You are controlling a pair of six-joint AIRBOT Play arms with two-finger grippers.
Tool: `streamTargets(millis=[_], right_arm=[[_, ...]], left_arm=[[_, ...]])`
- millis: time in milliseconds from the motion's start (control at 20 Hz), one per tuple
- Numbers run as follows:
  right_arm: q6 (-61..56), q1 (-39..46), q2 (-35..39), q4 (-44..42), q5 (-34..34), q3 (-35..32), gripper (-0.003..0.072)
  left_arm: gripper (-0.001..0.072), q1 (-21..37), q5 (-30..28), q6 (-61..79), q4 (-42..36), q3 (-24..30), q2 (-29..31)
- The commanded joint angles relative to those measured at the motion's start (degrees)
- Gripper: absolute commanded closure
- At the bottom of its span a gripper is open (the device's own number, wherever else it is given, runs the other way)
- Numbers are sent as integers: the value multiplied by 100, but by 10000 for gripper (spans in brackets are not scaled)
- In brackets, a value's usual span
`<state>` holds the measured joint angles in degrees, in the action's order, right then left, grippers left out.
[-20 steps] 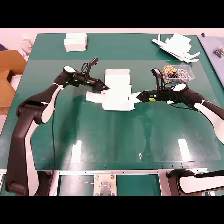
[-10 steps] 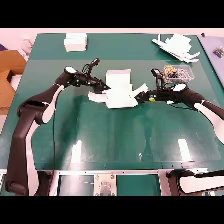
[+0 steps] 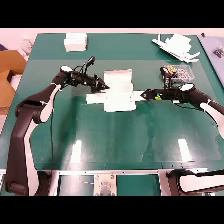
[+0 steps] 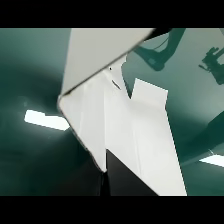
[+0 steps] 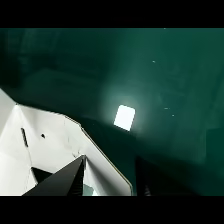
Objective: Fold the box and place the chain.
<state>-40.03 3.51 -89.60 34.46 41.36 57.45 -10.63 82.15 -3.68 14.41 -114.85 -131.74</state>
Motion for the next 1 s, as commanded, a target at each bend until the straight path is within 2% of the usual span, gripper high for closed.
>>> streamTargets(millis=[0,450,550,800,950], right_arm=[[0,101,0,-146,-33,4,314],[0,101,2,-146,-695,4,311],[2,101,2,-146,-719,4,273],[0,247,2,-149,-1231,7,274],[0,398,2,-144,-1241,4,275]], left_arm=[[695,22,125,483,-57,0,0],[697,22,35,570,457,4,2],[697,20,-20,570,619,4,0],[698,-68,-258,682,752,4,2],[697,-74,-297,732,839,4,2]])
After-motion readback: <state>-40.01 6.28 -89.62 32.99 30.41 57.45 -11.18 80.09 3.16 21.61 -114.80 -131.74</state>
